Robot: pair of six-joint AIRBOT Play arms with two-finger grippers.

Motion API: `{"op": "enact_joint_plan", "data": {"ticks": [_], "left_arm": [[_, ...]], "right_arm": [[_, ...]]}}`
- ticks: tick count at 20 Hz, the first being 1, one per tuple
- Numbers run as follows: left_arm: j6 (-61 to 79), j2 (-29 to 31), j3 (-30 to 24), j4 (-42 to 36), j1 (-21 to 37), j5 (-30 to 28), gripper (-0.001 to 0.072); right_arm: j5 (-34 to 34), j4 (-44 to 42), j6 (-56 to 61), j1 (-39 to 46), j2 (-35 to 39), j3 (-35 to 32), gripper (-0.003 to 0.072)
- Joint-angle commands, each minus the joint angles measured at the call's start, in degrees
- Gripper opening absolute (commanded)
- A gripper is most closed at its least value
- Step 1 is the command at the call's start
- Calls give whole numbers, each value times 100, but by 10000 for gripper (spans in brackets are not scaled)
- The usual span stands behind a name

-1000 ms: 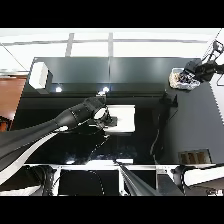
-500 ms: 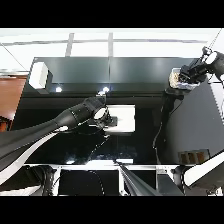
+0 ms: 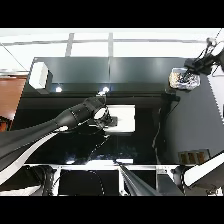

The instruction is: Fold the box and place the chain.

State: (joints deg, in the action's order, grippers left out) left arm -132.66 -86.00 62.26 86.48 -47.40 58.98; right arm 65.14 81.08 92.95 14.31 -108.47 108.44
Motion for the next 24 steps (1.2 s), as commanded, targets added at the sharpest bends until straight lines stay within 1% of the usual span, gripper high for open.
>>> {"op": "enact_joint_plan", "data": {"ticks": [1,3,5,6,10,16,19,21,24], "left_arm": [[-2,-2,2,2,2,-4,28],[-2,-2,2,0,2,-2,28],[-2,-2,2,0,2,-4,28],[-2,-2,2,2,2,-4,28],[-2,-2,2,2,2,-4,29],[-2,-2,2,2,2,-9,28],[-2,-2,2,2,2,-28,28],[-2,-2,2,4,4,-31,28],[-2,-2,2,4,4,-28,28]], "right_arm": [[592,107,-310,2,330,579,16],[671,105,-409,4,636,857,16],[496,4,-404,24,1137,927,16],[463,-195,-407,61,1434,927,16],[732,-1071,-632,129,2459,903,15],[1080,-1676,-693,127,3799,839,15],[1749,-1786,-772,4,4312,828,15],[2232,-2031,-918,-144,4570,741,15],[2806,-2682,-1252,-428,4874,192,15]]}}
